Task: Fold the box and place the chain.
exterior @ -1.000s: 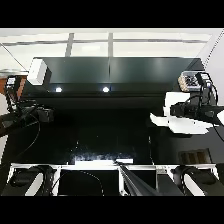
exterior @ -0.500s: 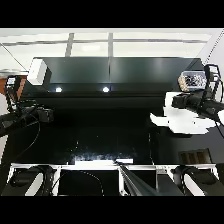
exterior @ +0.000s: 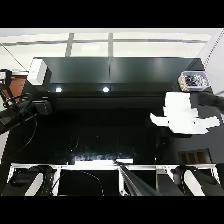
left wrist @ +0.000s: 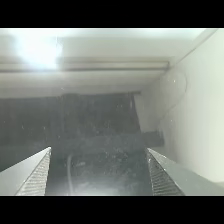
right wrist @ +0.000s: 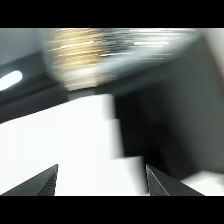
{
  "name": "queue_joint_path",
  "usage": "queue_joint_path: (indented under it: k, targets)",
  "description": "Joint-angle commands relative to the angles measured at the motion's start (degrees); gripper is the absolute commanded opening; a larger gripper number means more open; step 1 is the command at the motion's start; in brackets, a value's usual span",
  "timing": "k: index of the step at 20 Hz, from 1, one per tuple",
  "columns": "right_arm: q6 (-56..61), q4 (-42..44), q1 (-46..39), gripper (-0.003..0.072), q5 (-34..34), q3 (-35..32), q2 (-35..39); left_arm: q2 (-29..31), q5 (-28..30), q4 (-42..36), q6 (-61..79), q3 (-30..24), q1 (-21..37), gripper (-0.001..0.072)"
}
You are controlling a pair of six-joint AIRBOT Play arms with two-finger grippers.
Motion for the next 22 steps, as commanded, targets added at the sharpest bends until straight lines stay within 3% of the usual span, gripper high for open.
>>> queue_joint_path:
  k: [1,3,6,8,11,13,14,22]
  targets:
    - [-0.1,-1.7,-20.3,0.0621,-2.9,0.4,-4.8,-1.0,2.2,-0.5,-0.1,0.0,0.0,0.0702]
    - [-4.0,3.8,-29.1,0.0622,-0.7,2.3,-10.1,-2.0,2.6,-0.6,0.1,0.0,0.0,0.0702]
    - [-22.6,17.4,-34.6,0.0623,9.7,10.6,-22.1,-3.7,2.6,-0.6,0.1,0.0,0.0,0.0702]
    - [-26.8,19.1,-34.5,0.0623,16.7,17.3,-29.8,-4.6,2.6,-0.9,0.1,0.0,0.0,0.0702]
    - [-23.5,18.3,-34.5,0.0619,19.7,25.3,-37.8,-5.1,2.6,-2.4,0.1,0.0,0.0,0.0702]
    - [-29.6,23.2,-34.3,0.0622,19.4,26.7,-38.5,-5.1,2.6,-2.6,0.1,0.0,-0.1,0.0702]
    - [-33.3,26.0,-34.3,0.0720,20.8,26.7,-38.6,-5.1,2.6,-2.6,0.1,0.0,-0.1,0.0702]
    - [-40.5,33.1,-34.5,0.0717,40.5,27.4,-48.2,-5.8,2.6,-2.5,0.1,0.0,-0.1,0.0702]
